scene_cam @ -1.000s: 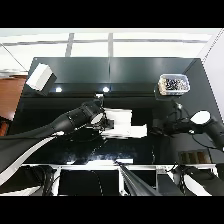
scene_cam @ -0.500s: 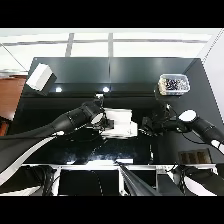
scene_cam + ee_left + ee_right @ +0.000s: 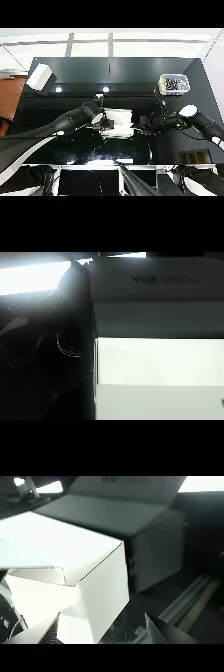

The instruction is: Fold the box and place the chain.

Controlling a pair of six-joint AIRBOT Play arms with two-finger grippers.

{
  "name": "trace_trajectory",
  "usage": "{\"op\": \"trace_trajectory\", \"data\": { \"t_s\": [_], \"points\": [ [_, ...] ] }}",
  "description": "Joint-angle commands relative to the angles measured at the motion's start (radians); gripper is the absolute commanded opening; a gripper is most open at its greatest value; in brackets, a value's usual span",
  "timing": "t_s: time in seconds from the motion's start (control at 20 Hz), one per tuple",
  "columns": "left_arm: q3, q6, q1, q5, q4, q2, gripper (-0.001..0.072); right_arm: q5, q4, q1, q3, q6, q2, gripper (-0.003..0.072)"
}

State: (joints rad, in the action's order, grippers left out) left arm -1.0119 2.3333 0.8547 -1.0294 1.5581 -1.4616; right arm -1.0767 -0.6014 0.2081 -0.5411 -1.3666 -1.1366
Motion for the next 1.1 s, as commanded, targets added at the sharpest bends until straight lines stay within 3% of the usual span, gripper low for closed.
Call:
{"op": "trace_trajectory", "data": {
  "t_s": [0.0,0.05,0.15,0.25,0.6,0.95,1.05],
  "points": [
    [0.0,0.0,0.0,0.0,0.0,0.0,0.0029,0.026,0.006,0.043,-0.003,-0.011,-0.001,0.0519],
    [0.0,0.0,0.0,0.0,0.0,0.0,0.003,0.055,0.006,0.066,-0.006,-0.027,-0.001,0.0518],
    [0.0,0.0,0.0,0.0,0.0,0.0,0.003,0.099,0.002,0.112,-0.02,-0.078,-0.001,0.0407],
    [0.0,0.0,0.0,-0.001,0.0,0.0,0.003,0.134,-0.027,0.159,-0.05,-0.134,-0.001,0.0407],
    [0.0,0.0,0.0,0.0,0.0,0.0,0.003,0.168,-0.392,0.309,-0.158,-0.496,-0.002,0.0408],
    [0.0,0.0,0.0,0.0,0.0,0.0,0.003,0.153,-0.583,0.426,-0.243,-0.671,-0.05,0.0406],
    [0.0,0.0,0.0,0.0,0.0,0.0,0.003,0.151,-0.615,0.449,-0.267,-0.697,-0.067,0.0359]
  ]
}}
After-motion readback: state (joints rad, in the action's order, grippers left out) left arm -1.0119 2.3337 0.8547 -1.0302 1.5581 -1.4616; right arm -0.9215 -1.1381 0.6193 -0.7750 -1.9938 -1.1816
